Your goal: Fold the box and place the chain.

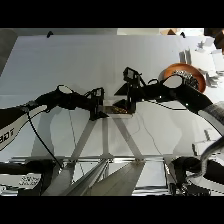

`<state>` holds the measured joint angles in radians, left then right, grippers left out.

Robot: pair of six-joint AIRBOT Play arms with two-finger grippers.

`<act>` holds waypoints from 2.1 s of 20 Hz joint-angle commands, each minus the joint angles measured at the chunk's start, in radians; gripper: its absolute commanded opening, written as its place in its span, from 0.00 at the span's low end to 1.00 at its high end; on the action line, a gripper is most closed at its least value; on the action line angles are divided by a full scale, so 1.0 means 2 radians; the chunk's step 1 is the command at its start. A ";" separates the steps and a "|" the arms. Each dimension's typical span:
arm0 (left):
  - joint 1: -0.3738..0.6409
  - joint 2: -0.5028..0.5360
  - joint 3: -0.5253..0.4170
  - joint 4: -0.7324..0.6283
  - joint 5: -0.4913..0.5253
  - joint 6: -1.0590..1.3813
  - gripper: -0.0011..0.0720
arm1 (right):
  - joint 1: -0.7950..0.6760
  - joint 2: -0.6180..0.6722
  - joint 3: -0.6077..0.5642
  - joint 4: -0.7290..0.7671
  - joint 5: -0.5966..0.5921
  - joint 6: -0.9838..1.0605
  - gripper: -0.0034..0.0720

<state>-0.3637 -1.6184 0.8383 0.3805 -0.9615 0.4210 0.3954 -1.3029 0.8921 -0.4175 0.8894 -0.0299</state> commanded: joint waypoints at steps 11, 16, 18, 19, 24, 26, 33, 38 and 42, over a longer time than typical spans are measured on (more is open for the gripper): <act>0.000 0.000 0.000 0.000 0.000 0.000 0.39 | 0.008 -0.050 0.001 -0.029 0.014 0.001 0.66; 0.000 0.000 0.000 0.000 0.000 0.000 0.39 | 0.022 -0.050 0.001 -0.075 0.004 0.002 0.57; 0.000 0.000 0.000 0.000 0.000 0.000 0.39 | 0.029 -0.050 0.001 -0.076 -0.001 0.002 0.50; 0.000 0.000 0.000 0.000 0.000 0.000 0.39 | 0.033 -0.049 0.001 -0.078 -0.012 0.002 0.50; 0.000 0.000 0.000 0.000 0.000 0.000 0.39 | 0.051 -0.028 0.001 -0.110 -0.093 0.002 0.50; 0.000 0.000 0.000 0.000 0.000 0.000 0.39 | 0.052 -0.027 0.000 -0.121 -0.094 0.003 0.50; 0.000 0.000 0.000 0.000 0.000 0.000 0.39 | 0.055 -0.029 -0.022 -0.120 -0.100 0.004 0.50; 0.000 0.000 0.000 0.000 0.000 0.000 0.39 | 0.072 -0.029 -0.023 -0.116 -0.095 0.004 0.66; 0.000 0.000 0.000 0.000 0.000 0.000 0.39 | 0.072 -0.029 -0.023 -0.113 -0.058 0.003 0.71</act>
<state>-0.3637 -1.6184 0.8383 0.3813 -0.9623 0.4225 0.5343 -1.3617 0.8478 -0.6476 0.7162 -0.0235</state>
